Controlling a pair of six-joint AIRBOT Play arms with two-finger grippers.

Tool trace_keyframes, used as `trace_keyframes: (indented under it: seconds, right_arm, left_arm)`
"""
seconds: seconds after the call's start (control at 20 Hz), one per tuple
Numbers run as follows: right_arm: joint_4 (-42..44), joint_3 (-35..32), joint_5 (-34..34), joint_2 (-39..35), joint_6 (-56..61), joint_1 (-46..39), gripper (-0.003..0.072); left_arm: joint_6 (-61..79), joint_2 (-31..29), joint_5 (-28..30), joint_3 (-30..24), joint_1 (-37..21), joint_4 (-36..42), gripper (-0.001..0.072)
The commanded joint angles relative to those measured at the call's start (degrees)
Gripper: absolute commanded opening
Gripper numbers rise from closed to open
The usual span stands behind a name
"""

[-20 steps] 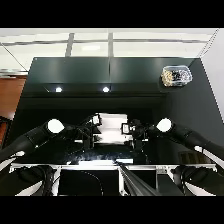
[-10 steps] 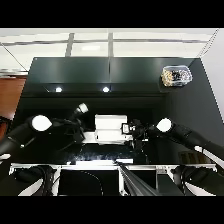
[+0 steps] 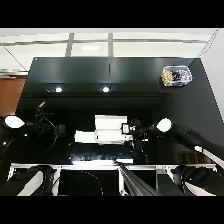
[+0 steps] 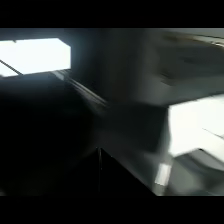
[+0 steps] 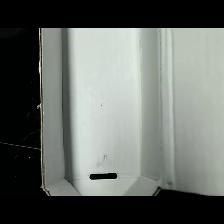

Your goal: Fold the box and place the chain.

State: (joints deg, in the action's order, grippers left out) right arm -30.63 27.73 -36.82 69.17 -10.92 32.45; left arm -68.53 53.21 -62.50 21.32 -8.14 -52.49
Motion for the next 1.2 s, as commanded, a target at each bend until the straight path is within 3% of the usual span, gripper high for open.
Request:
trace_keyframes:
  seconds: [0.0, 0.15, 0.25, 0.4, 0.6, 0.65, 0.7, 0.75, 0.8, 1.0, 1.15]
  right_arm:
    - [0.0, 0.0, 0.0, 0.0, 0.0, 0.1, 0.0484]
    - [0.0, 0.0, 0.0, 0.0, 0.0, 0.1, 0.0484]
    - [0.0, 0.0, 0.0, 0.0, 0.0, 0.1, 0.0484]
    - [0.0, 0.0, 0.0, 0.0, 0.0, 0.1, 0.0484]
    - [0.0, 0.0, 0.0, 0.0, 0.0, 0.1, 0.0484]
    - [0.0, 0.0, 0.0, 0.0, 0.0, 0.1, 0.0484]
    - [0.0, 0.0, 0.0, 0.0, 0.0, 0.1, 0.0484]
    - [0.0, 0.0, 0.0, 0.0, 0.0, 0.1, 0.0484]
    - [0.0, 0.0, 0.0, 0.0, 0.0, 0.1, 0.0484]
    - [0.0, 0.0, 0.0, 0.0, 0.0, 0.1, 0.0483]
    - [0.0, 0.0, 0.0, 0.0, 0.0, 0.1, 0.0484]
  left_arm:
    - [2.8, 6.1, -4.9, -3.8, 0.0, 15.1, 0.0028]
    - [2.3, 10.8, 3.0, -3.8, 7.1, 16.4, 0.0028]
    - [2.3, 13.5, 7.4, -3.3, 12.5, 21.4, 0.0028]
    - [2.6, 14.8, 7.8, -0.3, 17.8, 22.3, 0.0028]
    - [2.3, 12.9, 6.1, 4.4, 17.1, 19.3, 0.0029]
    - [2.4, 12.5, 4.3, 5.4, 16.7, 19.3, 0.006]
    - [2.7, 12.5, 1.7, 6.4, 16.6, 19.3, 0.0259]
    - [2.8, 12.5, -0.3, 7.1, 16.6, 19.1, 0.0523]
    - [2.8, 12.5, -2.1, 7.7, 16.7, 19.0, 0.063]
    - [2.8, 12.5, -2.3, 8.3, 16.9, 20.2, 0.0629]
    - [2.8, 12.5, -0.1, 8.3, 20.5, 20.1, 0.0618]
